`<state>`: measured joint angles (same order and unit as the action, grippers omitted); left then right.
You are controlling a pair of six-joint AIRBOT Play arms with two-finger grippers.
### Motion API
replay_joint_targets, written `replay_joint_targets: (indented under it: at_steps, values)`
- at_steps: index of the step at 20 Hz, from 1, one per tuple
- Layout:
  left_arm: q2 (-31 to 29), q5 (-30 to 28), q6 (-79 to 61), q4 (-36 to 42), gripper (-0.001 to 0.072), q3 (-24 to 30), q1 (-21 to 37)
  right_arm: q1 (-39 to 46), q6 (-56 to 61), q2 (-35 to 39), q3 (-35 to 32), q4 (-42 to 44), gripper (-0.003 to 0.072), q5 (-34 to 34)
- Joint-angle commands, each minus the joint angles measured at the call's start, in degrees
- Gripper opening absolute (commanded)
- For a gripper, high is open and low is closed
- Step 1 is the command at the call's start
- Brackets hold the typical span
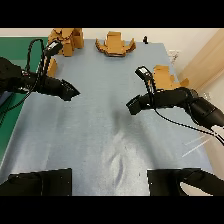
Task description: Fold the box.
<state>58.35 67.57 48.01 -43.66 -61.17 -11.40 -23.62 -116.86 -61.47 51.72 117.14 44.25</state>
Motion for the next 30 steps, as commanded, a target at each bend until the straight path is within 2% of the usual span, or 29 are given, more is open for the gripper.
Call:
replay_joint_targets:
  at_steps: [1,8,13,15,20,21,22,23,26,28,29,30]
  values:
    - [0.1,0.0,0.0,0.0,0.0022,0.1,0.0,0.0,0.0,-0.1,0.0,0.1,0.0006,-0.1]
    - [0.3,0.0,0.0,0.0,0.0022,0.0,0.0,0.0,0.0,-0.1,0.0,-0.3,0.0006,0.0]
    - [0.3,-0.1,0.0,0.0,0.0022,0.1,0.0,0.0,0.1,-0.1,0.0,5.1,0.0006,0.3]
    - [0.3,-0.3,0.0,0.8,0.0022,0.1,0.0,0.0,1.1,-0.1,0.0,7.8,0.0005,2.4]
    - [0.3,-2.8,0.0,2.1,0.0022,0.0,0.0,0.0,10.1,-0.1,0.0,8.3,0.0008,9.4]
    - [0.3,-3.9,0.0,2.6,0.0022,0.0,0.0,0.3,14.9,-0.1,0.8,7.6,0.0102,9.2]
    - [0.3,-4.3,0.0,3.0,0.0022,0.0,0.0,1.7,20.3,-0.1,2.8,5.6,0.0377,9.7]
    - [0.3,-4.1,0.0,3.0,0.0022,0.0,0.0,4.2,25.1,0.0,5.6,2.4,0.0461,10.3]
    - [0.3,-4.8,-0.2,2.4,0.0022,0.1,0.0,19.2,32.0,-0.1,16.5,-9.1,0.047,8.9]
    - [0.3,-4.9,-0.2,1.7,0.0022,0.0,0.0,33.8,32.4,-2.4,22.3,-6.9,0.0472,7.1]
    - [0.5,-5.7,-0.2,1.5,0.0023,0.0,0.0,41.2,32.2,-5.0,24.7,-3.3,0.0555,7.4]
    - [0.6,-6.4,-0.2,1.2,0.0024,0.1,0.1,48.5,31.0,-8.8,27.0,1.3,0.0604,7.9]
